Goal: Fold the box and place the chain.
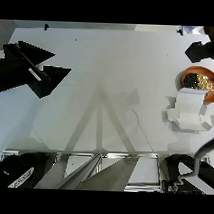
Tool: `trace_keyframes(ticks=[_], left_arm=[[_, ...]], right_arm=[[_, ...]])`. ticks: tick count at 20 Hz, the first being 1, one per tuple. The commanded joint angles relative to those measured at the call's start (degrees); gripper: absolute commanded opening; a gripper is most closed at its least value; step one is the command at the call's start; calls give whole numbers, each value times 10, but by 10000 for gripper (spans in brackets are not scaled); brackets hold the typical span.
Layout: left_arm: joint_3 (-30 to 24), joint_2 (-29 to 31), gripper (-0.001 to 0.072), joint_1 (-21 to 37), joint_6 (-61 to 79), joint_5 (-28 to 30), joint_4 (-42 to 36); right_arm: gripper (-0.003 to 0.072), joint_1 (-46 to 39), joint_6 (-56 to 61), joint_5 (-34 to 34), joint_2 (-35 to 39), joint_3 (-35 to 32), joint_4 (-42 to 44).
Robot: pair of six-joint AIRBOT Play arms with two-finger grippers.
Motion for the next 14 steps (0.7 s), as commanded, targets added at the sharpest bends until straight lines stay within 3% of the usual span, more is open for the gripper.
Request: trace_keyframes(ticks=[1, 3, 14], left_arm=[[0, 0, 644, 0, 0, 0, 0], [0, 0, 644, 0, 0, 0, 0], [0, 0, 644, 0, 0, 0, 0]], right_arm=[[568, 0, 0, 0, 0, 1, 0], [568, 0, -1, -6, 0, 1, 0], [568, 0, 0, -194, 0, 1, 5]])
